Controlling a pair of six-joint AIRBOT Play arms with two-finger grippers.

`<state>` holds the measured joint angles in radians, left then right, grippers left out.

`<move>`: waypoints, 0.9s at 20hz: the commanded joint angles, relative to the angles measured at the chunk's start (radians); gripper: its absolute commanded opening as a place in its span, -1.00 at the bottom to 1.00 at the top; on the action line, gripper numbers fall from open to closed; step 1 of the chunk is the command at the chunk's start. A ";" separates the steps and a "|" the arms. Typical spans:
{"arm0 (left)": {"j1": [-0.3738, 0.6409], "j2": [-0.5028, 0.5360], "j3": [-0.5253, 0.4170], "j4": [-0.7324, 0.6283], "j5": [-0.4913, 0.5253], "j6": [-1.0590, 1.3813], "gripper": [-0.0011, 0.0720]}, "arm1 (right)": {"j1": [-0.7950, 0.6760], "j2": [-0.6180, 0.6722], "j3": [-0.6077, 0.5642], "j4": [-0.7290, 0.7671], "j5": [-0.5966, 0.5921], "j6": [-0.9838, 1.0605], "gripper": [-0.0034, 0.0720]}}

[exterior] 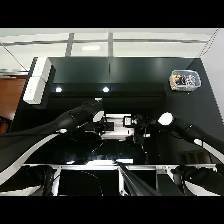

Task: Fold the box and place the chain.

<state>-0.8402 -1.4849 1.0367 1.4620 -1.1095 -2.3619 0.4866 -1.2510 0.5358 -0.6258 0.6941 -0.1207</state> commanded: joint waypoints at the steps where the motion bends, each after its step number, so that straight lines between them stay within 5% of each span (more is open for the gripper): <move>1: 0.002 0.002 0.011 0.004 -0.020 0.001 -0.90 | 0.000 0.035 0.000 -0.050 0.042 0.070 0.78; 6: 0.001 0.000 0.035 0.022 -0.025 0.011 -0.90 | -0.003 0.144 0.000 -0.174 0.117 0.100 0.78; 18: 0.000 -0.014 0.034 0.021 -0.025 0.037 -0.90 | -0.002 0.134 0.000 -0.189 -0.078 0.098 0.75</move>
<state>-0.8394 -1.4986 1.0702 1.4860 -1.1339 -2.3356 0.4847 -1.1107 0.5346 -0.8120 0.6769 -0.0246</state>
